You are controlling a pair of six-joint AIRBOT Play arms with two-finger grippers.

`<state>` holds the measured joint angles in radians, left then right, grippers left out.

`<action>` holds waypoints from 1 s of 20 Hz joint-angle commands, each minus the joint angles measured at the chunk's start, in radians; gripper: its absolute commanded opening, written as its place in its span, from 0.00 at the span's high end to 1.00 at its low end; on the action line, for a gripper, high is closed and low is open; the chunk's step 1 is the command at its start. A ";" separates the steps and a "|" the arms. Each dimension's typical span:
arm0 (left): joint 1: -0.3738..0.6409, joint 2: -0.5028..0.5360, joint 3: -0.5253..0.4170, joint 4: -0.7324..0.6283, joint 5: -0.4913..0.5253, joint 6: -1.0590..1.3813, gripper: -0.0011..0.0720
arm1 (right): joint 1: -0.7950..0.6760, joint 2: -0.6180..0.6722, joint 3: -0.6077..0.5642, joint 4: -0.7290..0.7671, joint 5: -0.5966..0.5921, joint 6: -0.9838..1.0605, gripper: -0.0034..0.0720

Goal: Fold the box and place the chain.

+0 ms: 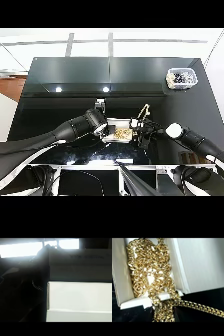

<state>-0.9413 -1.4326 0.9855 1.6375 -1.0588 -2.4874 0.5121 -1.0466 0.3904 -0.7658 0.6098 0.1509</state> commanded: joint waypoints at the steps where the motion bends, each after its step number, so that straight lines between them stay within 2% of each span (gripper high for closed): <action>1: 0.000 0.001 0.000 -0.003 -0.001 0.000 0.94 | 0.011 -0.001 0.000 -0.051 -0.023 0.073 0.62; 2: 0.000 0.001 0.000 -0.003 -0.001 0.000 0.94 | 0.011 0.001 0.001 -0.085 -0.018 0.109 0.88; 3: 0.000 0.001 0.000 -0.003 -0.001 0.000 0.94 | 0.011 0.005 0.001 -0.127 -0.011 0.154 0.91; 8: 0.000 0.001 0.000 -0.004 -0.001 0.000 0.94 | -0.008 0.102 0.034 -0.323 0.067 0.371 0.91; 11: 0.000 0.001 0.000 -0.004 0.000 0.000 0.94 | -0.070 0.189 0.094 -0.339 0.164 0.448 0.91; 15: 0.000 0.001 0.000 -0.004 -0.001 0.000 0.94 | -0.127 0.279 0.227 -0.331 0.284 0.554 0.91; 20: 0.000 0.001 0.000 -0.004 0.002 0.000 0.94 | -0.145 0.313 0.483 -0.323 0.502 0.666 0.91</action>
<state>-0.9413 -1.4326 0.9852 1.6337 -1.0595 -2.4878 0.3794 -0.7551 0.7452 -1.0916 0.9642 0.7422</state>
